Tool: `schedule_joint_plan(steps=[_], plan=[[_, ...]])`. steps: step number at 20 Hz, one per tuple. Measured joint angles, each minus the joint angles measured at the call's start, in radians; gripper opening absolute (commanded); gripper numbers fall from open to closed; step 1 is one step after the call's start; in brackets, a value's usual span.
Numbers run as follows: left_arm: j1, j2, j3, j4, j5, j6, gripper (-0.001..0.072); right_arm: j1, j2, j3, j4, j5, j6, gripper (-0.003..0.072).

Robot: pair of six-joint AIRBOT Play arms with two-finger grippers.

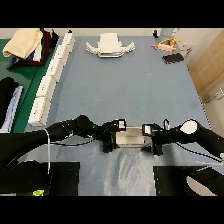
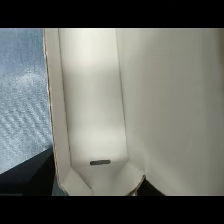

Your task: Fold the box.

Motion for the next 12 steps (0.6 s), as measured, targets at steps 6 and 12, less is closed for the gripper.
schedule_joint_plan(steps=[6,12], plan=[[-0.002,0.000,0.000,0.001,-0.007,0.002,0.0425,-0.002,0.030,0.005,-0.069,0.068,0.058,0.0716],[-0.001,0.000,0.000,-0.003,-0.003,-0.002,0.0425,-0.003,0.143,0.038,-0.209,0.132,0.170,0.0715]])
